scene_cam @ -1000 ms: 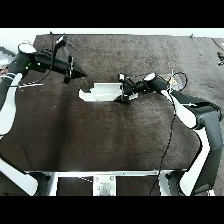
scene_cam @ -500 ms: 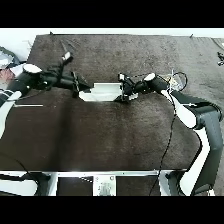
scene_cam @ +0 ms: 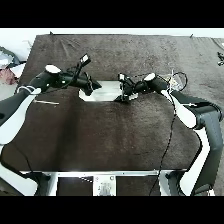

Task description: Fold the box and place the chain.

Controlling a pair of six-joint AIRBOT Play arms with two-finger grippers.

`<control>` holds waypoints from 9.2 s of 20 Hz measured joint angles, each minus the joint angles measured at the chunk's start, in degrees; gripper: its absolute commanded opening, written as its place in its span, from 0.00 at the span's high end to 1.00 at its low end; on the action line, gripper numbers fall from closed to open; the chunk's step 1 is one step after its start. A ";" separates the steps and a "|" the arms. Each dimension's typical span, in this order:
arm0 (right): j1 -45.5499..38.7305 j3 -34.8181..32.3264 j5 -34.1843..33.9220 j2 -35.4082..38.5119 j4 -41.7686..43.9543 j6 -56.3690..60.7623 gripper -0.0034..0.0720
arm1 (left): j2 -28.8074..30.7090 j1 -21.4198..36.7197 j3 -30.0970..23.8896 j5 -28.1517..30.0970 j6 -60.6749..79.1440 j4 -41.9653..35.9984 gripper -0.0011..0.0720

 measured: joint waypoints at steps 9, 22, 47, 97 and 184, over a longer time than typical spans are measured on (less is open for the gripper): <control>0.00 0.00 0.00 0.00 0.00 0.04 0.52 | -12.81 -0.26 18.29 1.88 -7.30 0.96 0.97; 0.00 0.00 0.00 -0.02 0.07 0.02 0.52 | -19.52 -0.63 21.03 2.29 -13.97 6.51 0.97; 0.02 0.00 0.00 0.00 -0.09 0.00 0.52 | -9.25 3.04 25.07 -15.17 -5.33 30.82 0.01; 0.04 0.00 0.00 0.00 0.13 0.02 0.52 | -10.51 -1.33 13.49 -6.54 1.22 28.70 0.52; 0.09 0.00 0.00 0.00 0.15 0.00 0.52 | 4.90 17.79 -5.33 -7.50 -43.65 16.94 0.97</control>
